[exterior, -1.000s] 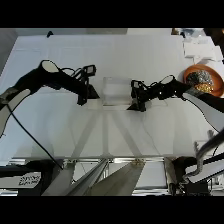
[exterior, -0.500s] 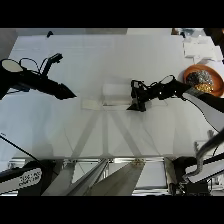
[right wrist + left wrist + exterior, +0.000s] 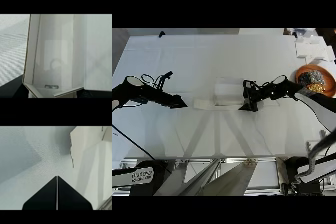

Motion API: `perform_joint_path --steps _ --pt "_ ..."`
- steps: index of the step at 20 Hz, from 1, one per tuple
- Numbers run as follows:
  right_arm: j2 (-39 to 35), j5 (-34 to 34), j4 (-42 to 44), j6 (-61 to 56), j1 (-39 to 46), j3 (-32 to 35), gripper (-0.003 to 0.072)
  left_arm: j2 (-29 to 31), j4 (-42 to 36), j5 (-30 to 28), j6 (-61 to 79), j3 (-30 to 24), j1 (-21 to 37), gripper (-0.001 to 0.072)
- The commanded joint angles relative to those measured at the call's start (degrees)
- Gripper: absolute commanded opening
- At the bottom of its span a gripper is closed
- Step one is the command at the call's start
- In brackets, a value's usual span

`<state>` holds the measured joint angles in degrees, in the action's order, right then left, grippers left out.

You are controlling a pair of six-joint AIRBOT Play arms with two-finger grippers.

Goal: Fold the box and place the chain.

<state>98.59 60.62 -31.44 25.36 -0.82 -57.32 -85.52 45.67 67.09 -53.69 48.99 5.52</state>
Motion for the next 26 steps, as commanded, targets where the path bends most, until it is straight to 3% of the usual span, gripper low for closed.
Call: perform_joint_path --steps 1,10,19,26 --pt "0.00 0.02 0.02 0.00 0.00 0.00 0.0458 -2.54 -4.33 -4.07 -0.28 -0.48 0.09 0.0010" --pt "0.00 0.02 0.02 0.00 0.00 0.00 0.0458 -2.62 -8.26 -8.15 2.29 -0.59 -4.22 0.0009" --pt "0.00 0.00 0.02 0.00 0.00 0.00 0.0458 -2.64 -13.86 -6.10 7.65 -0.59 -7.78 0.0009" --pt "0.00 0.02 0.02 -0.02 0.00 0.00 0.0458 -2.62 -14.36 -10.62 8.68 -0.59 -12.66 0.0010"
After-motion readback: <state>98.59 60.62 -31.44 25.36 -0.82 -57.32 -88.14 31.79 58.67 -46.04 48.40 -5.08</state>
